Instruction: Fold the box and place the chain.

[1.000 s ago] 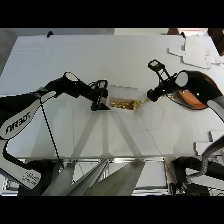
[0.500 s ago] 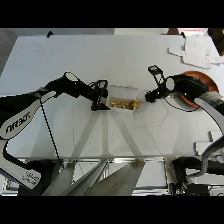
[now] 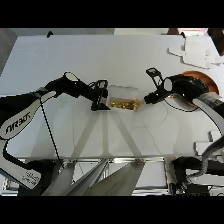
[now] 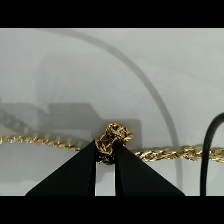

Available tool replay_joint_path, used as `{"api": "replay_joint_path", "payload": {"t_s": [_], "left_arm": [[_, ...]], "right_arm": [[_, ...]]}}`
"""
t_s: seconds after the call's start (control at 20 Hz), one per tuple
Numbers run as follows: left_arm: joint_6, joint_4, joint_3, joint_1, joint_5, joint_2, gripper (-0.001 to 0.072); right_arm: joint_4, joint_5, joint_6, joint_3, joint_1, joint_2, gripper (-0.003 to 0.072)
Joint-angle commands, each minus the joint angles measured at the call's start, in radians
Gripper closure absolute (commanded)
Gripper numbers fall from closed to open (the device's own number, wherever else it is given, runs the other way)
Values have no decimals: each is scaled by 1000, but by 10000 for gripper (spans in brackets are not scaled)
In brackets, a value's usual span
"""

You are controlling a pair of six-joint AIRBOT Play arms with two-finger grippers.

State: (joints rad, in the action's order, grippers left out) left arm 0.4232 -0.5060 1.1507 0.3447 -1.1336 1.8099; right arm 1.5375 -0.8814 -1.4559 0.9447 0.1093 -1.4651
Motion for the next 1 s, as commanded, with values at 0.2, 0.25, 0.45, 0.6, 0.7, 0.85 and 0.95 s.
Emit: {"api": "replay_joint_path", "payload": {"t_s": [0.2,0.25,0.45,0.6,0.7,0.85,0.95], "left_arm": [[-1,0,0,0,0,0,517],[-1,0,0,0,0,0,517],[-1,0,0,0,0,0,517],[-1,0,0,0,0,0,517],[-1,0,0,0,0,0,517],[-1,0,0,0,0,0,517],[-1,0,0,0,0,0,517]], "right_arm": [[-16,22,3,2,127,123,675],[-29,23,3,2,150,138,675],[-45,28,6,3,264,189,675],[-45,29,5,5,327,215,675],[-45,27,4,5,349,226,676],[-22,24,-19,5,354,232,676],[45,28,-68,5,354,232,676]]}}
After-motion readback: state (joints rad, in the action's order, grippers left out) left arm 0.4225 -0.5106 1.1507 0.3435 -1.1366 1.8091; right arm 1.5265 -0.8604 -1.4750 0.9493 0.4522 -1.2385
